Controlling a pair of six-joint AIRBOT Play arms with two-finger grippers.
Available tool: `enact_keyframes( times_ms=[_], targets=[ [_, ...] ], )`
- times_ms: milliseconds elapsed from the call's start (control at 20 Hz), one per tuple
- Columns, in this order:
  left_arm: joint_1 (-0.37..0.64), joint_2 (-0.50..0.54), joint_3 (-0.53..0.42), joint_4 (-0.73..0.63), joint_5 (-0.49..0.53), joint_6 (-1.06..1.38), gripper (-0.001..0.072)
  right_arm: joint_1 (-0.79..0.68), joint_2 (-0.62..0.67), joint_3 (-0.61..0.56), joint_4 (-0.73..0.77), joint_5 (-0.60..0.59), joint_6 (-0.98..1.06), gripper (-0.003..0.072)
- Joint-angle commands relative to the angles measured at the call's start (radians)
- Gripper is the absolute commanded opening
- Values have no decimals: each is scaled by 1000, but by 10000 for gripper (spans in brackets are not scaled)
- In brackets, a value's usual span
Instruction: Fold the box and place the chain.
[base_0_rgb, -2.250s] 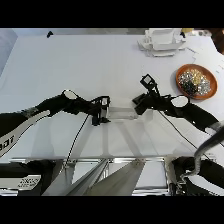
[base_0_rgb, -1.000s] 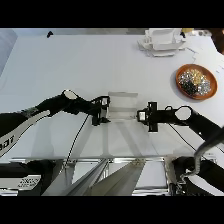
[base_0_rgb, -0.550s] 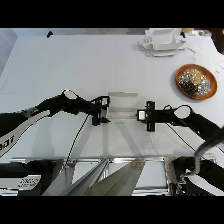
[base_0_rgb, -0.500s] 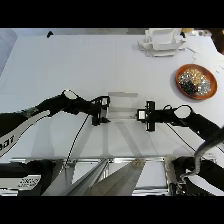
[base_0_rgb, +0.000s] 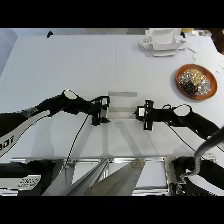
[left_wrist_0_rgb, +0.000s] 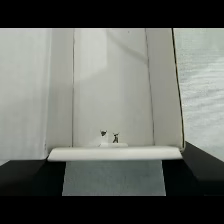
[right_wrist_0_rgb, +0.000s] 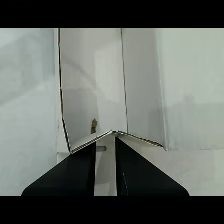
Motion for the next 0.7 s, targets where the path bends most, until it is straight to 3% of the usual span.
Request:
enact_keyframes(
  times_ms=[0,200,250,300,350,450,600,650],
  targets=[
    [0,0,-1,0,1,0,71,0,-19,0,123,6,-79,118],
    [0,0,-1,0,1,0,71,0,-63,0,158,5,-101,126],
    [0,0,-1,0,1,0,71,0,-66,0,158,1,-101,179],
    [0,0,-1,0,1,0,71,0,-66,0,158,-3,-101,293],
    [0,0,-1,0,1,0,71,0,-66,0,158,-4,-101,360],
    [0,0,-1,0,1,0,71,0,-66,0,158,-3,-101,363],
    [0,0,-1,0,1,0,71,0,-66,0,158,-2,-87,540],
    [0,0,-1,0,1,0,71,0,-65,0,156,-2,-71,551]
  ],
)
